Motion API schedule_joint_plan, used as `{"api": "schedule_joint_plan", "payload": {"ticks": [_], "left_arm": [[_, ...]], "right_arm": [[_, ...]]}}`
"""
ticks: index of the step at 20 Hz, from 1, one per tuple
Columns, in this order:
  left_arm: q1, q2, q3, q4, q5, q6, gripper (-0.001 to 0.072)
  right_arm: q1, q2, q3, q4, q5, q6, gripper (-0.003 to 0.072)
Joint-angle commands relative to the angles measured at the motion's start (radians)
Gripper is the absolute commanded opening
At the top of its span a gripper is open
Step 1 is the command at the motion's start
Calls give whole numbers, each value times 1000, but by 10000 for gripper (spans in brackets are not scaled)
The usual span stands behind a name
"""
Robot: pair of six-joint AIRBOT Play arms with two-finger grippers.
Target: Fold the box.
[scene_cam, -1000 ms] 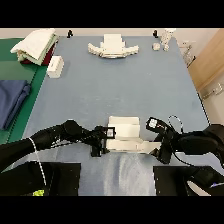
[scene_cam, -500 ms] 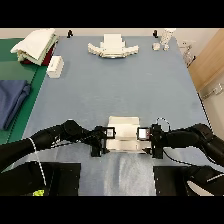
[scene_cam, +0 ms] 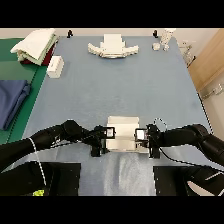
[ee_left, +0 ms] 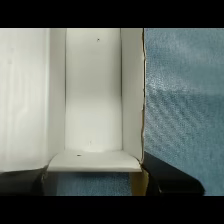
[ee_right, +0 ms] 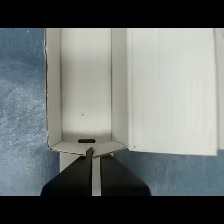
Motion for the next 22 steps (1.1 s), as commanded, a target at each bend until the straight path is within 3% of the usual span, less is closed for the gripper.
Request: {"api": "schedule_joint_plan", "payload": {"ticks": [1,9,11,14,16,22], "left_arm": [[1,0,0,0,0,2,473],[0,0,0,0,0,2,473],[1,0,0,0,0,2,473],[1,0,0,0,0,2,473],[0,0,0,0,0,2,473],[0,0,0,0,0,2,473]], "right_arm": [[36,-5,1,33,2,-10,37],[48,-5,0,26,5,-10,71],[48,-16,0,44,23,-10,449],[48,-47,0,58,43,-11,477],[48,-56,0,58,47,-11,591],[48,-55,0,57,47,-11,599]]}}
